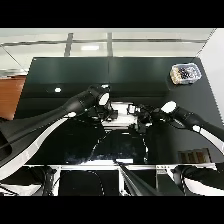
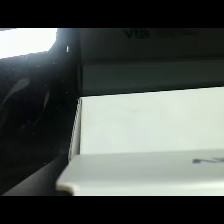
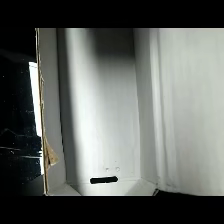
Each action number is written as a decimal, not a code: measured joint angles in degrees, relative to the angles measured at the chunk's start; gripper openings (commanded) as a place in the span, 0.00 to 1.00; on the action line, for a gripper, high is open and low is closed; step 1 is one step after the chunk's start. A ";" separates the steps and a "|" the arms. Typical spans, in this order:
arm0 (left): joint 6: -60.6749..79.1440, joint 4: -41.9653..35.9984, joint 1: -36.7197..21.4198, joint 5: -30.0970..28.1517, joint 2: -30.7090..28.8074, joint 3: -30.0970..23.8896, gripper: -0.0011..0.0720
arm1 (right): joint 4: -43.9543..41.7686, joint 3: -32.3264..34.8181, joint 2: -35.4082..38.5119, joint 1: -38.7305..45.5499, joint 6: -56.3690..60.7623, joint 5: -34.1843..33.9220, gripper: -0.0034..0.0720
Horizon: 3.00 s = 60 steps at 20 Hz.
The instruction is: Fold the box and place the chain.
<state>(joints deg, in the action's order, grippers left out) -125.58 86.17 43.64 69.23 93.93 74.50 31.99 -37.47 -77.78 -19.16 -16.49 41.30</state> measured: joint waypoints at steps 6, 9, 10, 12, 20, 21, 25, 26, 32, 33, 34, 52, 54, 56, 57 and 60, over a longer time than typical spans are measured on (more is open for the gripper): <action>-0.90 0.02 -0.94 0.26 0.02 0.24 0.05 | -0.09 0.00 0.00 0.00 0.20 0.02 0.23; -0.87 -0.13 -1.05 0.15 0.02 0.24 0.05 | -0.04 0.00 0.00 0.00 0.07 0.00 0.22; -0.87 -0.28 -1.09 0.11 0.02 0.24 0.06 | -0.04 0.00 0.00 0.00 0.07 0.02 0.23; -0.81 -0.46 -1.09 -0.37 0.02 0.24 0.48 | 0.07 0.00 0.00 0.00 -0.02 0.00 0.23; -3.06 -0.11 -1.25 0.42 0.85 0.26 0.53 | 0.09 0.00 0.00 0.00 -0.07 0.00 0.23; -3.21 -0.04 -1.16 0.52 0.92 0.26 0.49 | 0.07 0.00 0.00 0.00 -0.07 0.00 0.23; -3.43 0.17 -0.98 0.44 1.29 0.26 0.08 | -0.02 0.00 0.00 0.00 -0.04 0.00 0.23; -3.17 0.17 -1.03 0.39 1.29 0.26 0.05 | -0.02 0.00 0.00 0.00 -0.04 0.02 0.23; -2.78 0.17 -1.03 0.09 1.31 0.28 0.05 | -0.04 0.00 0.00 0.00 0.28 0.02 0.70; -2.64 0.17 -1.03 0.00 1.31 0.28 0.05 | -0.07 0.00 0.00 0.00 0.48 -0.02 0.87; -2.45 0.17 -1.03 -0.13 1.31 0.28 0.05 | -0.07 0.00 0.00 0.00 0.90 0.04 0.87; -2.10 0.20 -1.03 -0.17 1.31 0.28 0.05 | 7.06 -0.02 6.49 0.04 5.62 4.48 0.21; -2.12 0.20 -1.03 -0.35 1.31 0.28 0.05 | 4.94 -0.02 6.47 0.04 5.64 4.46 0.21; -2.12 0.17 -1.03 -0.48 1.31 0.28 0.05 | 2.19 -0.02 6.23 0.04 5.68 4.11 0.21; -2.12 0.17 -1.03 -0.50 1.31 0.28 0.05 | 0.94 -0.02 5.97 0.04 5.68 4.02 0.21; -2.12 0.17 -1.03 -0.52 1.31 0.28 0.05 | -2.89 -0.02 4.39 -0.13 5.84 3.80 0.21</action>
<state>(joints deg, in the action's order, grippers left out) -127.70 86.35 42.61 68.71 95.24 74.78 29.10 -37.50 -73.38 -19.29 -10.66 45.10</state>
